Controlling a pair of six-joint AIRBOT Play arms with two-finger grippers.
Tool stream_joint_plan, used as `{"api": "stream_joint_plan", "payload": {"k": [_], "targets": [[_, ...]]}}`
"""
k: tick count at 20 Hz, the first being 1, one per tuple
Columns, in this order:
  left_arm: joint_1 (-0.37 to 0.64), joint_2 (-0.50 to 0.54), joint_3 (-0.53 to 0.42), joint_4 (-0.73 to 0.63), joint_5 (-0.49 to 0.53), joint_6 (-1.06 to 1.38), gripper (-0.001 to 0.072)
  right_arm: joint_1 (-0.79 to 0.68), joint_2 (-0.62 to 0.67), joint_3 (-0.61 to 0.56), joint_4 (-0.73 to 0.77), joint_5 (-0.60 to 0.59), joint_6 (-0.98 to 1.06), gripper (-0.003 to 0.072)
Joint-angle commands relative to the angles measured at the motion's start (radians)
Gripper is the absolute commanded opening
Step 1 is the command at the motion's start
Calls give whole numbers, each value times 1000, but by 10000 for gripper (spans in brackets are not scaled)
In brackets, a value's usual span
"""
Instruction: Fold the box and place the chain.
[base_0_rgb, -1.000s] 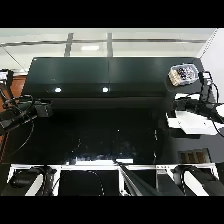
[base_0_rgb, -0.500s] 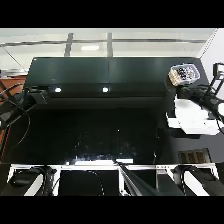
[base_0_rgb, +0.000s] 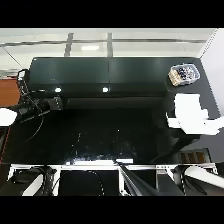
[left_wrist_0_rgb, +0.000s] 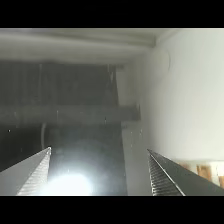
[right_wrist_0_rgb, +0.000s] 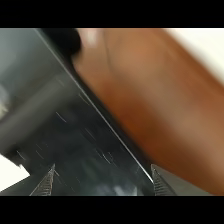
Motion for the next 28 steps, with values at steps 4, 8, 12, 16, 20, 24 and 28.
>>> {"api": "stream_joint_plan", "payload": {"k": [4,8,12,16,20,24,28], "targets": [[-1,-29,0,0,-33,0,708,-101,-301,258,-39,550,-225,703],[-2,-29,0,-1,-33,0,708,-43,-320,258,-165,587,-259,547],[-1,-29,0,0,-34,0,707,-11,-319,258,-243,615,-217,104],[-1,-29,0,-1,-33,0,707,27,-246,245,-141,609,-232,20],[-1,-29,0,-4,-26,0,706,88,-60,109,122,558,-235,20],[-2,-29,0,-46,-3,-3,702,216,122,-74,179,533,-225,20],[-4,-29,0,-58,-10,-3,702,413,311,-283,299,438,-222,20]]}}
